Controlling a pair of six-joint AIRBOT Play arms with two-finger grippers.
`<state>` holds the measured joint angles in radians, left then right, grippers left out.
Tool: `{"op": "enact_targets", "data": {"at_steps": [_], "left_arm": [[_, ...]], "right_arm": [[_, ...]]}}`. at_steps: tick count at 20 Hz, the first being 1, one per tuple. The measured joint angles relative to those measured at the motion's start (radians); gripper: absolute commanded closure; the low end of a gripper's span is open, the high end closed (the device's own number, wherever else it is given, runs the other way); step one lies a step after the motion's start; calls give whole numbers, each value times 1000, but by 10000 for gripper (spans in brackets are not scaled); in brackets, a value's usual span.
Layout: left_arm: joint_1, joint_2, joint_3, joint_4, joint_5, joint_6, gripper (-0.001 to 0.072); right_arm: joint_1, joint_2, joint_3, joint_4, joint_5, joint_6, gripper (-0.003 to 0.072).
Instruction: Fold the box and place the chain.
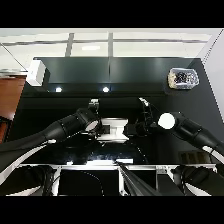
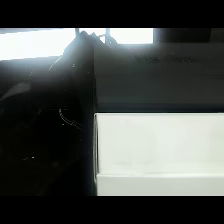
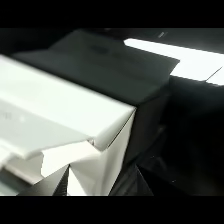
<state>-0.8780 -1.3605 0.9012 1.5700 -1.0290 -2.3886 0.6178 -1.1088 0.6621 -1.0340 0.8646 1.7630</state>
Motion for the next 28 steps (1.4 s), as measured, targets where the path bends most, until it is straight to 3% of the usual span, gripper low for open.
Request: {"op": "enact_targets", "data": {"at_steps": [1, 4, 10, 13, 17, 25, 28], "left_arm": [[0, 0, 0, 0, 0, 0, 680], [0, 0, 0, 0, 0, 0, 680], [0, 0, 0, 0, -1, 0, 680], [0, 0, 0, 0, 0, 0, 681], [0, 0, 0, 0, 0, 0, 680], [0, 0, 0, 0, 0, 0, 680], [0, 0, 0, 0, 0, 0, 680]], "right_arm": [[22, -18, 29, -56, 10, 64, 226], [82, -84, 109, -186, 53, 202, 323], [167, -197, 229, -342, 115, 403, 324], [190, -226, 254, -383, 149, 471, 332], [217, -248, 268, -420, 172, 534, 426], [241, -292, 301, -437, 196, 597, 437], [254, -304, 304, -440, 201, 605, 501]]}}
